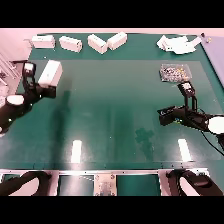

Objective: Fold the box and place the chain.

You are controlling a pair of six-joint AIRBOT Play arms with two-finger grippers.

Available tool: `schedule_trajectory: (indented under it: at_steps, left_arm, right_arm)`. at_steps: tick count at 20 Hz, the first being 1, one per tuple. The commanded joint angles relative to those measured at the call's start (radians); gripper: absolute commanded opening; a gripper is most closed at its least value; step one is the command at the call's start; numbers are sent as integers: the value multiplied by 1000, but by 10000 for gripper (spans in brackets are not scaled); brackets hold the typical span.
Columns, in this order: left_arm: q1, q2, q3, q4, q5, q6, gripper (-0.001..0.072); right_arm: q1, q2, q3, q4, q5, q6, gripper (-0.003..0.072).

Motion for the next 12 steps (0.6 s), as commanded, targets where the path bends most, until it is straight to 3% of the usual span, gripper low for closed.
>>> schedule_trajectory:
  at_steps: [1, 8, 10, 12]
  left_arm:
    - [1, 4, -111, 2, 145, -53, 19]
    - [1, -43, -126, 3, 196, -67, 28]
    - [1, -43, -126, 3, 217, -70, 508]
    - [1, -43, -126, 3, 242, -70, 572]
  right_arm:
    - [0, 0, 0, 18, -13, 1, 13]
    - [0, 0, 0, 62, -19, 1, 13]
    - [0, 0, 0, 62, -19, 1, 14]
    - [0, 0, 0, 62, -19, 1, 14]
